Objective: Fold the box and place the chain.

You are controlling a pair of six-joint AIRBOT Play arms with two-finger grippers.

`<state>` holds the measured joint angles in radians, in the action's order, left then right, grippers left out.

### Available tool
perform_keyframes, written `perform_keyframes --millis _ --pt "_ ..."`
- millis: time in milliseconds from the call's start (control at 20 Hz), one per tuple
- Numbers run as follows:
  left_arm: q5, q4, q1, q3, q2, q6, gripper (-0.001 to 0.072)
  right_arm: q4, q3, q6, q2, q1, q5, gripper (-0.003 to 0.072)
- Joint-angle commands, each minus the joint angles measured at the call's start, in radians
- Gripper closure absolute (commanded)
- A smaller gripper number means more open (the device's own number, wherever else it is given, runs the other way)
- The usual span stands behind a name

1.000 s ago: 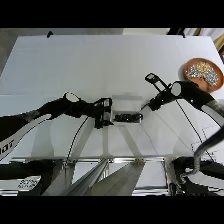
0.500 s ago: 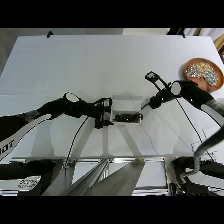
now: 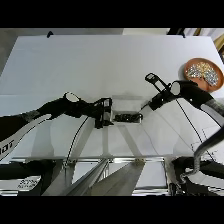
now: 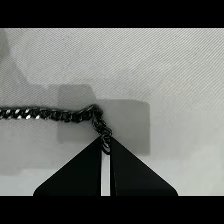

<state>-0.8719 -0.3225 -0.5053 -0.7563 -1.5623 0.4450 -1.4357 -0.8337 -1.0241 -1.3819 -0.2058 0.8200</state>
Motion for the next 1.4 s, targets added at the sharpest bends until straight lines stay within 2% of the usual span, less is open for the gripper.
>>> perform_keyframes --millis 0,250,550,650,900,1000,1350 --pt "0.0 0.0 0.001 0.0 0.001 0.0 0.0567 0.003 -0.002 -0.017 0.05 0.0 0.002 0.0674" --pt "0.0 0.0 0.001 0.0 0.001 0.0 0.0567 0.05 -0.002 -0.006 0.254 0.0 0.106 0.0674" --pt "0.0 0.0 0.001 0.0 0.001 0.0 0.0567 0.277 -0.001 0.016 0.497 0.0 0.355 0.0674" --pt "0.0 0.0 0.001 0.0 0.001 0.0 0.0567 0.388 -0.001 0.062 0.557 0.0 0.391 0.0674" --pt "0.0 0.0 0.001 0.0 0.001 0.0 0.0567 0.791 -0.001 0.198 0.623 0.0 0.395 0.0674" --pt "0.0 0.0 0.001 0.0 0.001 0.0 0.0567 0.885 -0.001 0.244 0.622 0.0 0.386 0.0674" --pt "0.0 0.0 0.001 0.0 0.001 0.0 0.0567 0.865 -0.001 0.252 0.583 -0.089 0.238 0.0673"
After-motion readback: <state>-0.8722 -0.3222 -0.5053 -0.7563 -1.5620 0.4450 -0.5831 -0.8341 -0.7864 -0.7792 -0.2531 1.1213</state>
